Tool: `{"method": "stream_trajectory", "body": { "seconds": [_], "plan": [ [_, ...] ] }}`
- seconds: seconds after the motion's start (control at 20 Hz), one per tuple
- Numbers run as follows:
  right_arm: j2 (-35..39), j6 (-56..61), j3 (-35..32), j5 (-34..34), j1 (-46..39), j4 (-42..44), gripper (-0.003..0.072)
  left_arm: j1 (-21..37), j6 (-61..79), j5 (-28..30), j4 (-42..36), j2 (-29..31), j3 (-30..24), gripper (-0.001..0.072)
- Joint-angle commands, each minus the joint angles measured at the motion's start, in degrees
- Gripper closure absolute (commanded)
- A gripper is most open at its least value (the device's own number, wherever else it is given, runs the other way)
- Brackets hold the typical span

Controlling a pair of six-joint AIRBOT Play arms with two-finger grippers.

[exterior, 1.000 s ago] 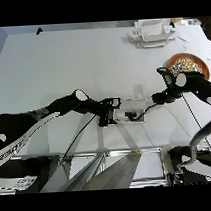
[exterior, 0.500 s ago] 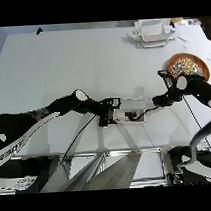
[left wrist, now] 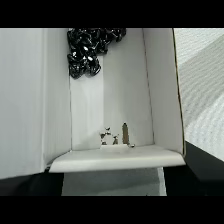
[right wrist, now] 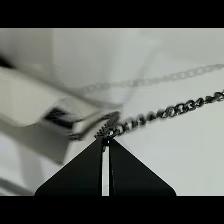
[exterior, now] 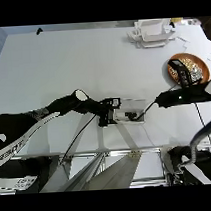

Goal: Fold the box and place the chain.

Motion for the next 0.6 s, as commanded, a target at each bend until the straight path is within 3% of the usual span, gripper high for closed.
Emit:
{"method": "stream_trajectory", "body": {
  "seconds": [0.0, 0.2, 0.4, 0.55],
  "plan": [
    [7.5, -5.9, 0.0, 2.7, 0.0, 15.1, 0.0669, 0.0, 0.0, 0.0, 0.0, 0.0, 0.0, 0.0700],
    [9.5, -7.0, 0.0, 2.5, 0.0, 22.9, 0.0669, 0.0, 0.0, 0.0, 0.0, 0.0, 0.0, 0.0700],
    [9.5, -8.5, 0.0, 2.0, 4.8, 23.8, 0.0668, 0.0, 0.0, 0.0, 0.0, 0.0, 0.0, 0.0700],
    [9.4, -8.4, 0.0, -4.0, 11.5, 22.8, 0.0668, 0.0, 0.0, 0.0, 0.0, 0.0, 0.0, 0.0700]
  ]
}}
